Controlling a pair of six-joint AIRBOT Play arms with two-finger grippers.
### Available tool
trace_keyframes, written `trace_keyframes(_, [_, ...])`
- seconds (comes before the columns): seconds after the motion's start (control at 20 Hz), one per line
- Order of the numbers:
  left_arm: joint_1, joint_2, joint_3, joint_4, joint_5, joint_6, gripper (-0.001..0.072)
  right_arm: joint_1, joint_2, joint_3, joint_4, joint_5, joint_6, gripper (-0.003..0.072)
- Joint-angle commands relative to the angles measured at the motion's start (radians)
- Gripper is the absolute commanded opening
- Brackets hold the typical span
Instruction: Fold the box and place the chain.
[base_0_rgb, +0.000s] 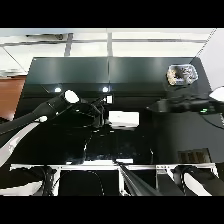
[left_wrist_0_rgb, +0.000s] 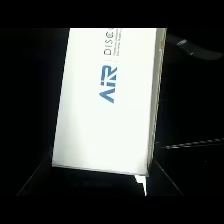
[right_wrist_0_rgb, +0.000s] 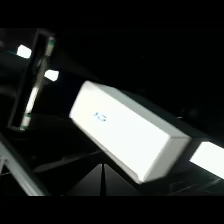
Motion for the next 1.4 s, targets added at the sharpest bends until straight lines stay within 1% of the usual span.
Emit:
trace_keyframes(0.0, [-0.009,0.018,0.070,0.013,-0.091,-0.008,0.0712,-0.175,0.133,0.011,-0.146,0.125,0.056,0.0010])
trace_keyframes(0.05, [-0.030,0.017,0.106,-0.006,-0.098,0.026,0.0711,-0.206,0.147,0.011,-0.152,0.137,0.062,0.0010])
trace_keyframes(0.15, [-0.087,0.000,0.179,-0.006,-0.074,0.030,0.0710,-0.232,0.149,0.011,-0.148,0.144,0.063,0.0010])
trace_keyframes(0.2, [-0.110,-0.027,0.219,-0.006,-0.076,0.023,0.0703,-0.232,0.149,0.011,-0.147,0.141,0.063,0.0010])
trace_keyframes(0.3, [-0.138,-0.099,0.294,-0.006,-0.087,-0.065,0.0703,-0.229,0.149,0.011,-0.142,0.142,0.063,0.0010])
trace_keyframes(0.45, [-0.149,-0.197,0.381,0.004,-0.170,-0.151,0.0703,-0.229,0.150,0.011,-0.145,0.142,0.062,0.0010])
trace_keyframes(0.5, [-0.148,-0.219,0.393,0.007,-0.186,-0.183,0.0703,-0.229,0.149,0.011,-0.146,0.142,0.062,0.0010])
trace_keyframes(0.65, [-0.145,-0.246,0.393,0.009,-0.188,-0.240,0.0703,-0.229,0.149,0.011,-0.146,0.142,0.059,0.0010])
trace_keyframes(0.95, [-0.145,-0.248,0.394,0.009,-0.192,-0.240,0.0703,-0.229,0.149,0.011,-0.147,0.141,0.047,0.0010])
trace_keyframes(1.15, [-0.145,-0.248,0.394,0.014,-0.265,-0.239,0.0703,-0.229,0.149,0.011,-0.147,0.134,0.043,0.0010])
trace_keyframes(1.35, [-0.158,-0.248,0.394,0.056,-0.259,-0.239,0.0703,-0.229,0.149,0.011,-0.148,0.134,0.041,0.0010])
